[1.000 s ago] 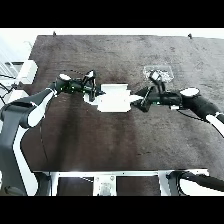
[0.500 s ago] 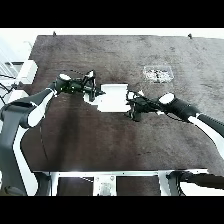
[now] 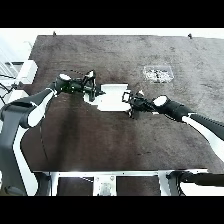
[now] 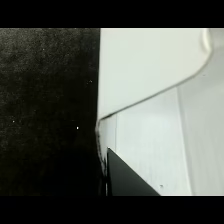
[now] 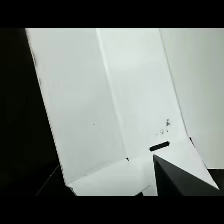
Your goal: Fold the box and place the chain.
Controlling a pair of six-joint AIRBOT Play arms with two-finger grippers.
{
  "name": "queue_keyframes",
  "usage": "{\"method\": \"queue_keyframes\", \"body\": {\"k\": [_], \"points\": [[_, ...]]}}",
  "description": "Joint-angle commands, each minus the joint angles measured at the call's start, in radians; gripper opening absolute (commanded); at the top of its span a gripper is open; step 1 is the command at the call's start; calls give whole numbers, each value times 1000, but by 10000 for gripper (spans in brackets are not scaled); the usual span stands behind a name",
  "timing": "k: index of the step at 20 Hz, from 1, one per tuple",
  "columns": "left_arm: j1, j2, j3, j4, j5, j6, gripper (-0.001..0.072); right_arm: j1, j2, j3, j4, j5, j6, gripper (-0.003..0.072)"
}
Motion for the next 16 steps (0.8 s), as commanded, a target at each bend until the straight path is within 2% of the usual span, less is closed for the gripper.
{"method": "queue_keyframes", "body": {"k": [1, 3, 8, 16], "points": [[0, -1, 0, 0, 0, 0, 21, 1, -3, 11, 14, -73, -3, 639], [0, -1, 0, 0, 0, 0, 21, 0, 5, 26, 61, -72, -2, 639], [0, -1, 0, 0, 0, 0, 21, -11, 59, 39, 67, -51, -14, 639], [0, -1, 0, 0, -5, 0, 21, -73, -14, 123, 68, 57, -76, 639]]}}
